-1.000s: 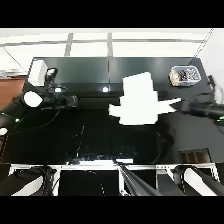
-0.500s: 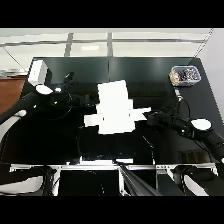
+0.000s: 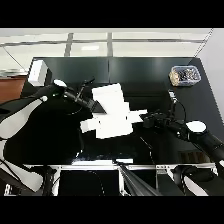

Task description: Fold the box and place the chain.

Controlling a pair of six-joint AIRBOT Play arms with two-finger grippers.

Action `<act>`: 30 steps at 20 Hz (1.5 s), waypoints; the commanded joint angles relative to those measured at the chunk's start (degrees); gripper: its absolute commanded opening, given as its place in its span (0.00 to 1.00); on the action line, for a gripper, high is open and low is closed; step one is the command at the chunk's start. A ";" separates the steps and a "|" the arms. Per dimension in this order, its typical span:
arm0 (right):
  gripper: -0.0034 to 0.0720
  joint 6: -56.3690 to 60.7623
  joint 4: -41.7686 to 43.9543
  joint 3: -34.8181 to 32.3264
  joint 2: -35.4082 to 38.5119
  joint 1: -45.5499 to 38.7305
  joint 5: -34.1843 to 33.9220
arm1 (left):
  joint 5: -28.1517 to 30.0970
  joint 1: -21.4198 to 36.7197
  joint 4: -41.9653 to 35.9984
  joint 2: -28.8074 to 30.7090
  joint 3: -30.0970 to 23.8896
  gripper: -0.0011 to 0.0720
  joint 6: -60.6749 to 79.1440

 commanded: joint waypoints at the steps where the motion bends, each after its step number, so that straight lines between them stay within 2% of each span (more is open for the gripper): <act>1: 0.06 0.20 0.04 -0.02 0.04 0.20 -0.26 | -4.61 -0.13 8.50 -2.03 3.91 0.67 2.03; 2: 0.06 0.20 0.04 -0.02 0.04 0.20 -0.28 | -4.02 -0.13 8.68 -2.03 4.13 0.63 2.10; 3: 0.06 0.20 0.04 -0.02 0.04 0.20 -0.28 | -3.13 -0.15 8.66 -2.05 4.15 0.49 2.56; 7: 0.06 0.31 0.04 -0.02 0.04 0.20 -0.26 | -2.58 -0.15 8.07 -2.05 4.17 0.05 5.40; 10: 0.06 0.33 0.04 -0.02 0.04 0.20 -0.17 | -1.97 -0.15 8.07 -2.05 4.17 0.05 5.38; 11: 0.27 0.33 0.04 0.00 0.04 0.17 -0.20 | -1.99 -0.15 8.07 -2.03 4.17 0.05 5.20; 12: 0.69 0.33 -0.02 0.26 0.09 0.11 -0.31 | -2.03 -0.15 8.11 -1.92 4.17 0.05 4.87; 13: 0.95 0.26 -0.98 1.14 0.17 -0.33 0.44 | -2.14 -0.15 8.59 -1.51 4.17 0.05 4.55; 15: 0.94 0.17 -7.98 4.37 0.50 -2.34 5.03 | -2.03 -0.35 13.09 0.66 4.17 0.04 3.65; 17: 0.94 0.09 -19.67 9.09 0.96 -3.85 12.48 | -0.87 -1.05 17.33 4.59 3.67 0.04 2.99; 18: 0.94 -0.17 -26.25 11.65 1.22 -4.00 16.15 | 0.63 -1.66 16.48 7.06 2.64 0.04 3.72; 20: 0.94 -2.82 -35.06 15.26 1.36 -4.00 21.03 | 8.63 -3.76 11.02 13.11 -2.38 0.04 10.03; 22: 0.94 -6.91 -37.70 16.33 1.36 -3.98 21.66 | 18.82 -6.80 6.19 17.25 -8.37 0.05 20.57; 25: 0.94 -10.88 -37.75 16.31 1.03 -3.96 21.68 | 23.06 -11.69 7.89 17.16 -9.86 0.05 40.70; 26: 0.94 -11.04 -38.01 16.31 0.85 -3.96 21.81 | 25.81 -13.20 7.89 17.11 -9.88 0.05 44.11; 30: 0.94 -12.50 -42.51 15.74 0.35 -1.40 22.49 | 43.04 -17.77 13.77 16.68 -9.88 0.05 45.11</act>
